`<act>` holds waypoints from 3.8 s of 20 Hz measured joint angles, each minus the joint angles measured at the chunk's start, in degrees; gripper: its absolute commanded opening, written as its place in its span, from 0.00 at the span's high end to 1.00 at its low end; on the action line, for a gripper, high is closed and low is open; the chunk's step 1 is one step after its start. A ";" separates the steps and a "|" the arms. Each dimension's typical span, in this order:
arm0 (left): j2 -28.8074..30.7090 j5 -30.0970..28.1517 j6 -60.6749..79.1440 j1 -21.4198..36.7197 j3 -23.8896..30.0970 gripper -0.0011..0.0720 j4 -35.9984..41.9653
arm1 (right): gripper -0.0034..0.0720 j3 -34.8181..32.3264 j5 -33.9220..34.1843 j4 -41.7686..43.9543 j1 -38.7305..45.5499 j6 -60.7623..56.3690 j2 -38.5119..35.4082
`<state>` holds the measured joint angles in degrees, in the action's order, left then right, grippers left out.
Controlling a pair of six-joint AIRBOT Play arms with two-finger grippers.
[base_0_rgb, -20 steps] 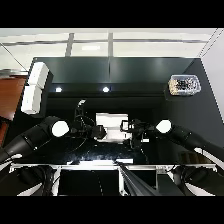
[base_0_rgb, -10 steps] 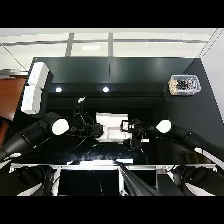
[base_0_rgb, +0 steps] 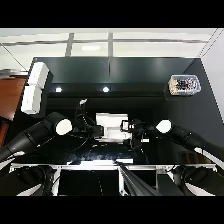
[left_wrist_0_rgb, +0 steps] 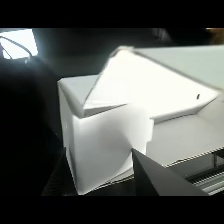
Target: Fold the box and place the chain.
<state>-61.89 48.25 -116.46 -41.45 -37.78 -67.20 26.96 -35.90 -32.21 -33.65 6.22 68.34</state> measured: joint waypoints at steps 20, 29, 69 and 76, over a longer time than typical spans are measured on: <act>-6.16 8.02 -8.20 -4.83 -8.63 0.35 -11.21 | 0.33 0.00 0.00 0.00 0.00 0.00 0.00; -8.11 9.81 -8.74 -7.10 -11.41 0.52 -12.41 | 0.33 0.00 -0.04 -0.07 0.00 0.00 0.00; -17.70 12.63 -15.91 -7.50 -15.82 0.52 -18.78 | 0.33 0.00 0.00 0.00 0.00 -0.02 0.00; -17.92 12.24 -16.35 -7.50 -15.82 0.53 -18.91 | 0.33 0.00 0.00 0.00 0.00 -0.02 0.02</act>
<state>-79.81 60.49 -132.81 -48.95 -53.60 -86.11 26.96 -35.90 -32.21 -33.65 6.20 68.36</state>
